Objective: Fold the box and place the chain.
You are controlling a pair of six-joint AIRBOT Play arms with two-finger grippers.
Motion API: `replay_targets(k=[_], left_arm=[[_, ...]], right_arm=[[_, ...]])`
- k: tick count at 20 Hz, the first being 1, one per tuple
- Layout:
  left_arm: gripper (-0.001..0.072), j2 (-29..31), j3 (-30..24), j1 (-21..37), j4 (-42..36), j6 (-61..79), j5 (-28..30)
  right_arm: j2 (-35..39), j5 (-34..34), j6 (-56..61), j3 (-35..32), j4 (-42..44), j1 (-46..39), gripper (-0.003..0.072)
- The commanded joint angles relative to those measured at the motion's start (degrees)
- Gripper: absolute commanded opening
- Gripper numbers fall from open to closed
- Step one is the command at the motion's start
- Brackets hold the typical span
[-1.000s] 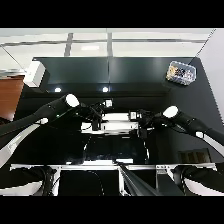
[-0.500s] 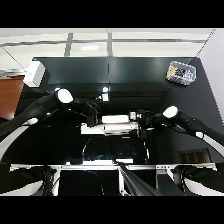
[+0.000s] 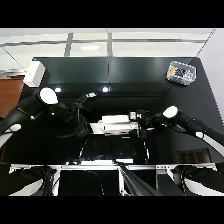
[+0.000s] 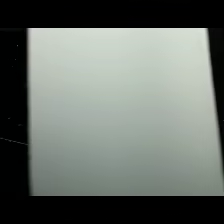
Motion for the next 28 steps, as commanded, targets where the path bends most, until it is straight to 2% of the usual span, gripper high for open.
replay_targets(k=[1, 3, 6, 7, 8, 11, 14, 19, 23, 25, 28], left_arm=[[0.0023, 0.1, -7.1, -4.0, -19.0, 3.2, 8.6], [0.0023, 0.1, -7.3, -6.2, -20.7, 5.3, 20.2], [0.0024, 0.0, -7.3, -6.1, -27.3, 9.1, 35.9], [0.0024, -0.4, -6.8, -5.5, -29.5, 9.0, 39.4], [0.0024, -1.0, -6.1, -4.6, -30.5, 9.0, 40.3], [0.0023, -4.0, -3.9, -2.5, -26.5, 8.7, 39.9], [0.0023, -8.8, -2.6, -2.3, -20.0, 5.1, 34.8], [0.0023, -12.2, -2.4, -2.3, -19.9, 4.9, 32.5], [0.0024, -12.1, -2.3, -0.8, -18.2, 4.7, 29.6], [0.0021, -11.2, -1.2, 2.0, -17.3, 4.7, 25.2], [0.0020, -4.3, -0.2, 4.8, -10.7, 2.8, 23.6]], right_arm=[[0.0, 0.2, 0.0, 0.0, 0.0, 0.0, 0.0169], [0.0, 0.2, 0.0, 0.0, 0.0, 0.0, 0.0160], [0.0, 0.2, 0.0, 0.0, 0.0, 0.0, 0.0160], [0.0, 0.2, 0.0, 0.0, 0.0, 0.0, 0.0160], [0.0, 0.2, 0.0, 0.0, 0.0, 0.0, 0.0160], [0.0, 0.1, 0.0, 0.0, 0.0, 0.0, 0.0159], [0.0, 0.1, 0.0, 0.0, 0.0, 0.0, 0.0160], [0.0, 0.1, 0.1, 0.0, 0.0, 0.0, 0.0160], [0.0, -0.1, 0.2, 0.0, 0.1, 0.0, 0.0160], [0.0, -0.1, 0.2, 0.0, 0.1, 0.0, 0.0160], [0.0, 0.0, 0.2, 0.0, 0.1, 0.0, 0.0160]])
